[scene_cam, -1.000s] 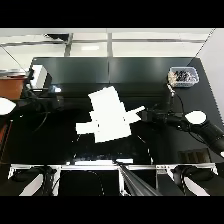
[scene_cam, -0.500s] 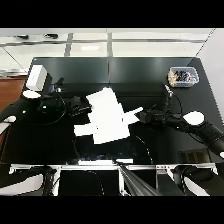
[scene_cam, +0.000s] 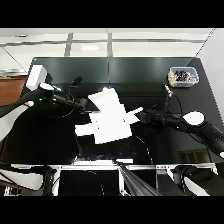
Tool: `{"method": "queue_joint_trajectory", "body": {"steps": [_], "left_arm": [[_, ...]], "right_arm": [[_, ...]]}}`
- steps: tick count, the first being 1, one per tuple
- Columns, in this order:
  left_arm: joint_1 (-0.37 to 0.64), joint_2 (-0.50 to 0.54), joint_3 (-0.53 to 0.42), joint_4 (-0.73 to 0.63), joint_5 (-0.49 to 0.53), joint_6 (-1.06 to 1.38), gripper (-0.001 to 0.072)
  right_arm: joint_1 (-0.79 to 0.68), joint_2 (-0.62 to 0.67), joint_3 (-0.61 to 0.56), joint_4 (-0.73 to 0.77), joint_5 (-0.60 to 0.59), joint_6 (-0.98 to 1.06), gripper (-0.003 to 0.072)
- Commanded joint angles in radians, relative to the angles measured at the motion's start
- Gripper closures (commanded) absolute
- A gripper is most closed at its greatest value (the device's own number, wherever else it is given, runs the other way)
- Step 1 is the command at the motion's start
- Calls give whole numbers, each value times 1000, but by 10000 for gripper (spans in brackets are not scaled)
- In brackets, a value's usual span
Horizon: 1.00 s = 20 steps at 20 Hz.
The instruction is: Fold the box and place the chain.
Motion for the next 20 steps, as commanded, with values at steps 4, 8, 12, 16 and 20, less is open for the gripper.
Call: {"method": "queue_joint_trajectory", "body": {"steps": [4,8,12,16,20], "left_arm": [[-50,-175,173,82,-289,87,386],[-90,-182,229,93,-294,144,567],[-81,-181,250,101,-303,152,686],[-92,-124,254,115,-307,72,689],[-153,107,151,136,-184,147,690]], "right_arm": [[1,1,0,0,2,0,673],[1,1,0,0,2,0,672],[-5,1,0,-36,-9,0,283],[-146,7,92,-264,251,-1,-28],[-283,7,294,-610,541,-5,-23]]}}
